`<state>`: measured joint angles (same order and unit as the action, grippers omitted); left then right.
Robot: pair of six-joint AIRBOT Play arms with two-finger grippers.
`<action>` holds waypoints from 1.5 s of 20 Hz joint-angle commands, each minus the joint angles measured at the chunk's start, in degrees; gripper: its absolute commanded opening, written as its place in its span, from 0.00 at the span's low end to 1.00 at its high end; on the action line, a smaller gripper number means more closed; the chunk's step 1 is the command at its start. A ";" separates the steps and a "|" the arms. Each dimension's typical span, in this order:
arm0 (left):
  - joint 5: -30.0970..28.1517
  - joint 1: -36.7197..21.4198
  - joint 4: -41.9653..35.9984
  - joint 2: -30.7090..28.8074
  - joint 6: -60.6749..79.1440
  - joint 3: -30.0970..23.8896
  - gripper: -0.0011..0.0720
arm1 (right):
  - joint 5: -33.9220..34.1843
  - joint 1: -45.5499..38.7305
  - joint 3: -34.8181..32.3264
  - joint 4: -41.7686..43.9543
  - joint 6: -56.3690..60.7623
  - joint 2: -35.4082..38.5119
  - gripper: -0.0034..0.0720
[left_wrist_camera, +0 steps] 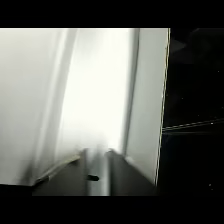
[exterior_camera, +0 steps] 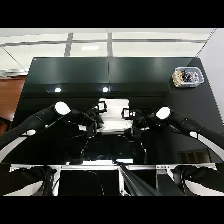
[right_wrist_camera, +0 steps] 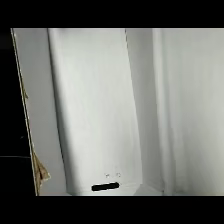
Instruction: Fold the box and place the chain.
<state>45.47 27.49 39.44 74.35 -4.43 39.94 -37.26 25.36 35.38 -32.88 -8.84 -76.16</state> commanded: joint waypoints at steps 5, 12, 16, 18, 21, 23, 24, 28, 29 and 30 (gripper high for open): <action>8.17 -4.39 24.74 -9.51 -28.94 4.22 0.05 | -0.02 0.04 0.04 0.00 0.02 0.02 0.36; 18.29 -25.42 30.45 -14.49 -81.09 -1.05 0.05 | -0.02 0.04 0.04 0.00 0.00 0.02 0.37; 24.57 -35.17 1.18 -5.75 -65.66 -8.13 0.05 | -0.02 0.07 0.04 -0.02 0.00 0.02 0.36; 20.92 -34.29 -3.54 -2.86 -62.84 -8.92 0.05 | -0.02 0.07 0.04 0.00 0.02 0.02 0.36; 14.45 -29.57 -3.52 0.28 -63.49 -8.79 0.05 | -0.02 0.07 0.04 -0.02 0.00 0.02 0.36; 14.38 -25.68 -3.56 2.86 -63.23 -8.68 0.05 | -0.02 0.07 0.04 -0.02 0.00 0.02 0.36; 14.80 -23.89 -4.26 3.80 -61.51 -8.61 0.05 | 0.00 0.13 0.04 -0.02 0.02 0.02 0.37; 16.96 -20.98 -11.28 5.11 -52.63 -8.35 0.05 | 0.00 0.17 0.04 -0.15 0.02 0.02 0.36; 16.98 -21.05 -12.02 5.09 -52.22 -8.35 0.05 | 0.00 0.17 0.04 -0.15 0.00 0.02 0.36; 16.98 -21.05 -12.11 5.09 -51.78 -8.35 0.06 | 0.00 0.17 0.04 -0.15 0.02 0.02 0.37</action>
